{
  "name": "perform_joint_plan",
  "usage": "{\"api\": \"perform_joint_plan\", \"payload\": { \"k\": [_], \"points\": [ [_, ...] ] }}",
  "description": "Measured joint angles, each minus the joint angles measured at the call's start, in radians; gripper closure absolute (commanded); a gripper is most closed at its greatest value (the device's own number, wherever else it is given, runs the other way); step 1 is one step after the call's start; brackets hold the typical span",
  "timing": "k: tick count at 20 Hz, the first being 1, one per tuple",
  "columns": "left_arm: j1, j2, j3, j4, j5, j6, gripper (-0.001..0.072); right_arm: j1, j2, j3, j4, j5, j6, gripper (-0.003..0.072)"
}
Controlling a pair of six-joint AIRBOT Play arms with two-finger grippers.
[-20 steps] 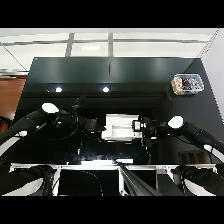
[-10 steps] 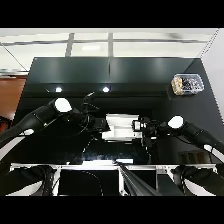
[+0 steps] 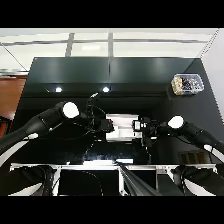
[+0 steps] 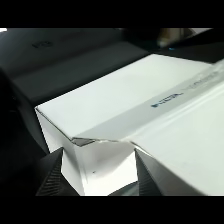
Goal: Fold the box and place the chain.
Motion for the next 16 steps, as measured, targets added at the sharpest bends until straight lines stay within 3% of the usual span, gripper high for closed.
{"api": "perform_joint_plan", "payload": {
  "k": [12,16],
  "points": [
    [-0.076,-0.008,0.006,0.246,0.049,-0.255,0.0210,0.000,0.000,0.000,0.000,0.000,0.000,0.0244],
    [-0.109,-0.069,0.077,0.333,-0.006,-0.341,0.0210,0.000,0.000,0.000,0.000,0.000,0.000,0.0244]
  ]
}}
